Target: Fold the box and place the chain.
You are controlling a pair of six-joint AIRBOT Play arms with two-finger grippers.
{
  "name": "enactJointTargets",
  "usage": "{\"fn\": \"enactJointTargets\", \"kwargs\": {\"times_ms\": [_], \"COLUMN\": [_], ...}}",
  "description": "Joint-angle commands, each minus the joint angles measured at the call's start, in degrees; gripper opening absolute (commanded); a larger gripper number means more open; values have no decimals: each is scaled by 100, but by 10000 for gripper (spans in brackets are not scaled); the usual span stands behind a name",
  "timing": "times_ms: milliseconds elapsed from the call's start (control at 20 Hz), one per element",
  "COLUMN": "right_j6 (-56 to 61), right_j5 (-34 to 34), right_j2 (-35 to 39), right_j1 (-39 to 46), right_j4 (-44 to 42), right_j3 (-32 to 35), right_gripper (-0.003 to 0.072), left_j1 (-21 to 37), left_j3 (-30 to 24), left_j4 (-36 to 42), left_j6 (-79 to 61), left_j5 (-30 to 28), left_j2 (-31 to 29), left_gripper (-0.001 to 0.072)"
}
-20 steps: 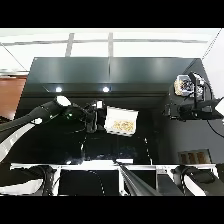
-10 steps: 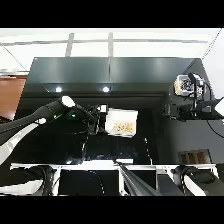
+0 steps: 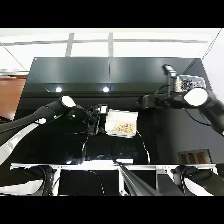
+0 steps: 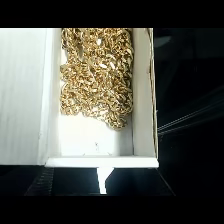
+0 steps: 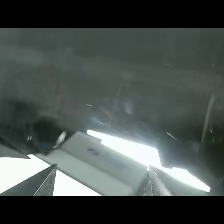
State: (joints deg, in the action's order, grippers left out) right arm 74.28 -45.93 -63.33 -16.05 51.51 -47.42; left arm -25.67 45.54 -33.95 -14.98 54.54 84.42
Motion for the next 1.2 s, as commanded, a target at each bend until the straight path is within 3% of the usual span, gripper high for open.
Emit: {"fn": "enactJointTargets", "kwargs": {"times_ms": [0, 100, 300, 650, 1100, 1150], "right_j6": [-2640, -3370, -3475, -5060, -5071, -5060], "right_j5": [-404, -1228, -1945, -1462, -1163, -1163], "right_j2": [-533, -396, -50, -55, -59, -72], "right_j1": [-404, -431, -476, -1062, -1075, -1075], "right_j4": [-417, -232, 304, 321, 313, 313], "right_j3": [-114, -190, -243, -35, 63, 109], "right_gripper": [655, 655, 655, 655, 653, 568], "left_j1": [-4, -4, -4, -4, -4, -4], "left_j3": [4, 4, 4, 4, 4, 4], "left_j4": [-2, -2, -2, -4, -4, -4], "left_j6": [15, 15, 13, 13, 13, 13], "left_j5": [-13, -13, -13, -11, -11, -11], "left_j2": [4, 4, 4, 4, 4, 4], "left_gripper": [365, 365, 366, 368, 368, 368]}}
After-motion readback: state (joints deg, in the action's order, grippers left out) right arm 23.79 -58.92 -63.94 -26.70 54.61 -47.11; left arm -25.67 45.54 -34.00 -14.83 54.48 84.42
